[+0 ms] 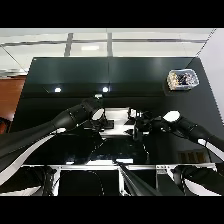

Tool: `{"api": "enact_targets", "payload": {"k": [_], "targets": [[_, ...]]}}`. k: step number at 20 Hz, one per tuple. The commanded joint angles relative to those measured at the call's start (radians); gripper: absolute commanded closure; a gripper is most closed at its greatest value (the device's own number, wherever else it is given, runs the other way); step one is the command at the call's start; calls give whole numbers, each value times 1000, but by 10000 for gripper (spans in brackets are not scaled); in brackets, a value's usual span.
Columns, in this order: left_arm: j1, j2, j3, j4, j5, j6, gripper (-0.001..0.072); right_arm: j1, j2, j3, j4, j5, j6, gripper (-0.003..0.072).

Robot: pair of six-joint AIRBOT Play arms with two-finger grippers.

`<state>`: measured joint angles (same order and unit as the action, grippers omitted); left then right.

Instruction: Fold the box and place the chain.

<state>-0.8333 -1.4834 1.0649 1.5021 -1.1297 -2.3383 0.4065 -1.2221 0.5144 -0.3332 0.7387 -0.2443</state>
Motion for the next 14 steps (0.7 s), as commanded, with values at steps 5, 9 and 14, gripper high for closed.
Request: {"api": "enact_targets", "payload": {"k": [5,9,14], "targets": [[0,-1,0,1,3,1,683,-6,19,2,-67,16,163,670],[0,-1,0,1,2,1,683,-141,150,50,-194,193,671,670],[0,-1,0,1,-1,1,684,-516,296,89,-457,292,1148,670]]}}
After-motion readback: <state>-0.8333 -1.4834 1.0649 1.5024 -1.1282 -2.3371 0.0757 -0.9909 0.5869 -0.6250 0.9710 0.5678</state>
